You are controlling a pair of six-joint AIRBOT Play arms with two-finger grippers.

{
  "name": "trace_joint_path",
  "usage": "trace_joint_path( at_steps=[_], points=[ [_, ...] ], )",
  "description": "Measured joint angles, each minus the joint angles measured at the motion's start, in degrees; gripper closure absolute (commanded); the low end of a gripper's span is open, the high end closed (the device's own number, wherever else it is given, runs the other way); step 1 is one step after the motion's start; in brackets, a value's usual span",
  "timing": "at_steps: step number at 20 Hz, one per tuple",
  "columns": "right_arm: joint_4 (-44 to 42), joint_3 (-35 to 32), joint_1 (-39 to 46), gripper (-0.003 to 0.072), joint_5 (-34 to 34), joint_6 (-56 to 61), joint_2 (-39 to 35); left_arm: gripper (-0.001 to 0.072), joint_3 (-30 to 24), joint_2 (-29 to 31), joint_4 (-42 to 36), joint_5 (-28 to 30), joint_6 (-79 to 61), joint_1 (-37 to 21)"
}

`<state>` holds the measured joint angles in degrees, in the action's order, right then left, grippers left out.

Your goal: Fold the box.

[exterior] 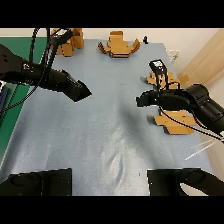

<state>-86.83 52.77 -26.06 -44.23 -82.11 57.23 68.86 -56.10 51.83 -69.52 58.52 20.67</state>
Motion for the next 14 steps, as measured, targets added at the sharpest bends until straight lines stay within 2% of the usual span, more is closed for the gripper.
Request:
trace_joint_path(
  at_steps=[11,14],
  points=[
    [-1.4,0.0,0.0,0.0679,0.0,0.0,0.0,0.0022,0.0,0.0,0.0,0.0,-0.1,0.0],
    [-2.0,0.0,0.0,0.0679,0.0,0.1,0.0,0.0022,0.0,0.0,0.0,2.7,-3.3,0.0]
  ],
)
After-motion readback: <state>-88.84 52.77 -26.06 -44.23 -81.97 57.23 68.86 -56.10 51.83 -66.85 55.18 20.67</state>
